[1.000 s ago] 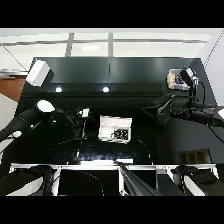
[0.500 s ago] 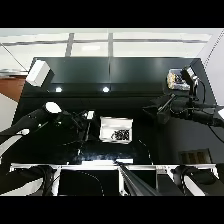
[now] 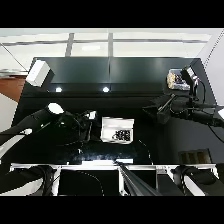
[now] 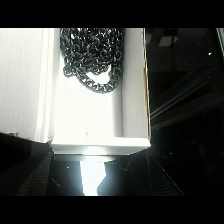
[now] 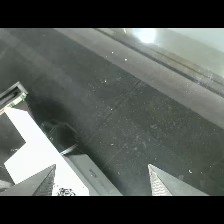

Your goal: Fold the box and place the chain.

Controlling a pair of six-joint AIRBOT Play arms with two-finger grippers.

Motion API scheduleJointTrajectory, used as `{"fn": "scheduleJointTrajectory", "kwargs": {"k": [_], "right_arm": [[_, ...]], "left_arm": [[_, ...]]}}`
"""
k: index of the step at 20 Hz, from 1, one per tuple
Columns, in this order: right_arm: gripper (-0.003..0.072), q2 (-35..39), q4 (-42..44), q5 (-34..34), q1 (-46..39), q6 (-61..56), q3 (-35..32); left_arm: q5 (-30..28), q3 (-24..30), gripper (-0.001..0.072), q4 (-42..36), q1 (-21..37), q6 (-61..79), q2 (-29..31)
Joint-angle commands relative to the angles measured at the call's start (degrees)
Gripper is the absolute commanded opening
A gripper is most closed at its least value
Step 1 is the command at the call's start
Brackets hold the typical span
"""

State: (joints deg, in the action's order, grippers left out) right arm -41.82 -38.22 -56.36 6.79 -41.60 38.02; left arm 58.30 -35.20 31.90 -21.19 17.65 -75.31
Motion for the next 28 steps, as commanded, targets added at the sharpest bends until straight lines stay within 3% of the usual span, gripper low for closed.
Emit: {"fn": "scheduleJointTrajectory", "kwargs": {"k": [1,5,22,23,25,28], "right_arm": [[0.0706,0.00,0.02,-0.02,0.00,0.00,0.04],[0.0706,0.00,0.02,0.00,0.00,0.00,0.04],[0.0705,0.00,0.02,0.00,0.00,0.00,0.04],[0.0705,0.00,0.02,0.02,0.00,0.00,0.04],[0.0699,0.00,0.09,0.02,0.00,-0.02,0.04],[0.0699,0.00,2.86,0.55,0.02,-2.71,0.04]], "left_arm": [[-1.14,0.04,0.0714,-0.09,-0.09,-0.46,-0.04],[-1.11,0.04,0.0714,-2.69,-0.26,-0.50,-0.04],[-4.15,0.17,0.0706,-0.83,-3.82,-2.08,-0.02],[-4.15,0.17,0.0685,-0.85,-3.82,-2.10,-0.02],[-4.17,0.17,0.0498,-0.85,-3.82,-2.19,-0.02],[-4.33,0.17,0.0490,-0.87,-3.82,-2.29,-0.02]]}}
